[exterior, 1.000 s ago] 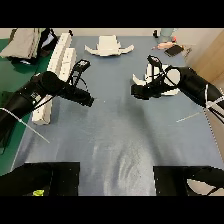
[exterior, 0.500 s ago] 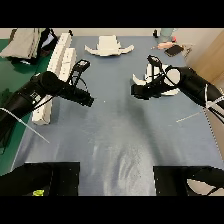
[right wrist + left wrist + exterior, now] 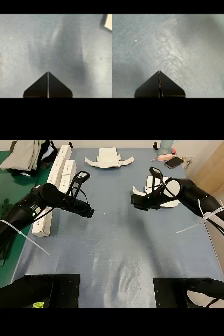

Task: Fold the box.

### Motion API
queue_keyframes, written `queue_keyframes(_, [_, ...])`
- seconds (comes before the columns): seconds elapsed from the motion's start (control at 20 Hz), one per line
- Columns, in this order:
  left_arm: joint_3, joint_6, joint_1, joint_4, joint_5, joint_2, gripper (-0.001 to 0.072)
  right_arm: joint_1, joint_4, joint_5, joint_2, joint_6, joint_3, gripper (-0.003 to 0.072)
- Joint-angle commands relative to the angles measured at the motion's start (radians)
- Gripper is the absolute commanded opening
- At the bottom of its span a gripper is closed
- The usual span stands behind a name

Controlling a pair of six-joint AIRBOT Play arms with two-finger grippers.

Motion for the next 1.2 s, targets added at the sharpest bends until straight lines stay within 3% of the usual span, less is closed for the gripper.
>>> queue_keyframes(0.0, [0.000, -0.001, 0.001, -0.003, 0.028, -0.001, 0.0018, -0.136, -0.195, 0.092, -0.020, 0.094, 0.074, 0.0113])
queue_keyframes(0.05, [0.000, -0.001, 0.001, -0.007, 0.029, -0.001, 0.0019, -0.234, -0.216, 0.153, -0.035, 0.091, 0.130, 0.0265])
queue_keyframes(0.1, [0.000, -0.003, 0.001, -0.018, 0.026, -0.001, 0.0019, -0.355, -0.215, 0.206, -0.061, 0.039, 0.196, 0.0308])
queue_keyframes(0.3, [0.000, -0.151, 0.001, -0.021, 0.026, -0.006, 0.0020, -0.782, 0.057, 0.293, -0.262, -0.287, 0.434, 0.0309])
queue_keyframes(0.35, [0.000, -0.186, 0.001, -0.021, 0.026, -0.009, 0.0020, -0.849, 0.137, 0.294, -0.323, -0.343, 0.478, 0.0339])
queue_keyframes(0.4, [0.000, -0.220, 0.001, -0.021, 0.026, -0.012, 0.0020, -0.904, 0.208, 0.293, -0.389, -0.384, 0.521, 0.0433])
queue_keyframes(0.45, [0.000, -0.249, 0.001, -0.021, 0.026, -0.014, 0.0021, -0.942, 0.259, 0.293, -0.452, -0.427, 0.563, 0.0437])
queue_keyframes(0.6, [0.000, -0.318, 0.002, -0.021, 0.026, -0.023, 0.0022, -0.970, 0.286, 0.325, -0.615, -0.520, 0.702, 0.0444])
queue_keyframes(0.65, [0.000, -0.340, 0.002, -0.021, 0.026, -0.023, 0.0118, -0.969, 0.286, 0.345, -0.660, -0.532, 0.745, 0.0447])
queue_keyframes(0.7, [0.000, -0.364, 0.002, -0.021, 0.027, -0.024, 0.0388, -0.968, 0.294, 0.364, -0.705, -0.537, 0.787, 0.0446])
queue_keyframes(0.75, [0.000, -0.391, 0.002, -0.021, 0.027, -0.024, 0.0468, -0.968, 0.319, 0.379, -0.742, -0.541, 0.822, 0.0446])
queue_keyframes(0.85, [0.000, -0.413, 0.003, -0.021, 0.026, -0.024, 0.0468, -0.968, 0.392, 0.422, -0.811, -0.560, 0.885, 0.0446])
queue_keyframes(1.15, [0.000, -0.439, 0.003, -0.021, 0.025, -0.024, 0.0469, -0.941, 0.521, 0.474, -0.893, -0.643, 0.893, 0.0443])
